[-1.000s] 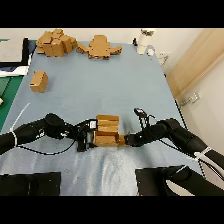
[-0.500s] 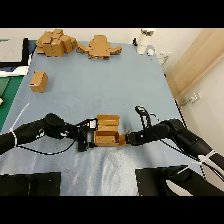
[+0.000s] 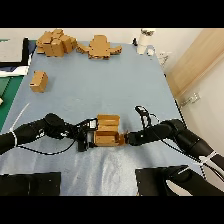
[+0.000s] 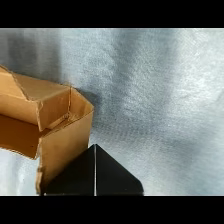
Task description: Fold the box.
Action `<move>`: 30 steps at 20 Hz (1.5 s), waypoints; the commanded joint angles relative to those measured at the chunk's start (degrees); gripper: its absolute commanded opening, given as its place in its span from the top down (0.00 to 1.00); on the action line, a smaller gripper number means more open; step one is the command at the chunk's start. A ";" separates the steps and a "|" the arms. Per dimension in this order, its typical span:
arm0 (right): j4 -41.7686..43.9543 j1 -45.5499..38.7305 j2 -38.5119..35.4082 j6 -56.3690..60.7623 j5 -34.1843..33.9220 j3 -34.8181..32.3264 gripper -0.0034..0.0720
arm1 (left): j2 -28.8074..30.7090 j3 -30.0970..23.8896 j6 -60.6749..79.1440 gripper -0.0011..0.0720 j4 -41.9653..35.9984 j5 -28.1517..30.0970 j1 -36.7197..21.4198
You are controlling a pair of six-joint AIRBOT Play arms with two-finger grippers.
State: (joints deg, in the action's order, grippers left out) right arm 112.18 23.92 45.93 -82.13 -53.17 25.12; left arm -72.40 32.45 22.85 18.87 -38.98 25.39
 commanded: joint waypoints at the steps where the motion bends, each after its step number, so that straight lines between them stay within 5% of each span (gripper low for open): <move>1: 0.15 0.00 -0.04 0.02 -0.07 0.04 0.95 | 0.00 0.04 -0.55 0.16 0.00 0.79 -0.02; 4: 0.20 0.02 -0.04 0.02 -0.15 0.04 0.95 | 0.00 0.04 -4.83 0.16 0.98 4.26 -0.02; 18: 1.18 0.02 -0.07 -0.35 1.33 0.04 0.95 | -0.04 -0.02 -7.93 0.16 9.44 3.91 3.23; 19: 2.38 0.00 -0.07 -1.44 1.31 0.07 0.93 | -0.04 -0.02 -7.93 0.16 9.44 3.91 3.23; 21: 3.56 0.02 -0.07 -1.92 1.11 0.83 0.72 | -0.04 -0.02 -7.93 0.16 9.44 3.91 3.21; 26: 3.61 0.00 -0.07 -1.90 0.31 4.66 0.71 | -0.04 -0.02 -7.93 0.16 9.44 3.91 3.23; 28: 4.42 0.02 0.00 -1.90 0.09 4.92 0.55 | -0.04 -0.02 -7.93 0.16 9.44 3.91 3.23; 30: 5.73 0.31 0.31 -1.92 -0.07 4.92 0.55 | -0.04 -0.02 -7.91 0.16 9.44 3.93 3.23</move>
State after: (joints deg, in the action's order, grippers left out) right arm 116.36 24.01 46.02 -83.99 -52.88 29.50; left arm -72.40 32.47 14.94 28.23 -35.03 28.60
